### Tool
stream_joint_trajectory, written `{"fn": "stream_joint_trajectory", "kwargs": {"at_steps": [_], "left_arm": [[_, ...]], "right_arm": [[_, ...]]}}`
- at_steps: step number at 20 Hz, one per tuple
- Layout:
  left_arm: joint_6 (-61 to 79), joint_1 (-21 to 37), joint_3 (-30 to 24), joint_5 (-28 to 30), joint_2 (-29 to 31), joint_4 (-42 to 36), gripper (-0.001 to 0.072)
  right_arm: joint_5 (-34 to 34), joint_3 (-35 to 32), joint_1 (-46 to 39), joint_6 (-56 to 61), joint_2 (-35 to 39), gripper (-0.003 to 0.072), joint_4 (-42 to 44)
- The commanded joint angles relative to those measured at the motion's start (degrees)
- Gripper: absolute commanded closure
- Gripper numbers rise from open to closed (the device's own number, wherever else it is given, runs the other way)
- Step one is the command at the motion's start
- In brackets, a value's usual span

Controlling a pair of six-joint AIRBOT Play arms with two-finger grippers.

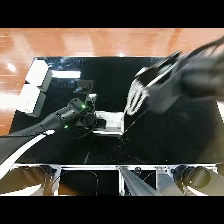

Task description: Fold the box and place the chain.

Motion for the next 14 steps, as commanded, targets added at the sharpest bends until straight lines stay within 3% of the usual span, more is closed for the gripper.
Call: {"fn": "stream_joint_trajectory", "kwargs": {"at_steps": [1,10,14], "left_arm": [[0.0,-0.02,0.04,-0.04,0.0,0.02,0.0687],[0.0,-0.02,0.04,-0.07,0.0,0.0,0.0687],[0.0,-0.02,0.04,-0.07,0.0,0.0,0.0687]], "right_arm": [[-5.79,-6.14,3.43,1.66,-0.42,0.0657,5.18],[-6.78,-7.02,3.56,0.74,-2.78,0.0656,6.47],[-7.69,-11.06,3.54,0.07,-5.22,0.0657,6.47]]}}
